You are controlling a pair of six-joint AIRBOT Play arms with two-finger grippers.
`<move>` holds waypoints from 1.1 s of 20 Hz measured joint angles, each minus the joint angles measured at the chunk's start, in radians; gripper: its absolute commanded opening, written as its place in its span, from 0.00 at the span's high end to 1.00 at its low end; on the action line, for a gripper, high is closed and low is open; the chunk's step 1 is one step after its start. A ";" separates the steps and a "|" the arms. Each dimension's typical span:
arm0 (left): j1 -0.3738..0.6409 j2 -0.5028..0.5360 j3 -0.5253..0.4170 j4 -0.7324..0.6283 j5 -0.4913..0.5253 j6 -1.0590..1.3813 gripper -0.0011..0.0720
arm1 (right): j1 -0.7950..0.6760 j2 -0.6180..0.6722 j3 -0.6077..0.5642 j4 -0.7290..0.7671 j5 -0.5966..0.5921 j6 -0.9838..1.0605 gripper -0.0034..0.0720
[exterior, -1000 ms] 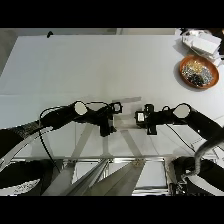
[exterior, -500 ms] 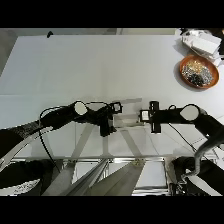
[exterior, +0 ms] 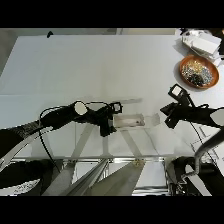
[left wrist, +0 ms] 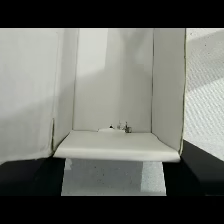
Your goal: Fold the box and place the chain.
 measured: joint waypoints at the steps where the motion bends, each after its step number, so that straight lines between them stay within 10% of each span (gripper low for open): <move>1: 0.000 0.000 0.000 0.000 0.000 0.000 0.53 | -0.020 -0.014 0.000 -0.019 0.007 0.064 0.94; 22: 0.000 0.000 0.000 0.000 0.000 0.000 0.53 | -0.071 -0.430 0.000 0.116 0.114 0.325 0.94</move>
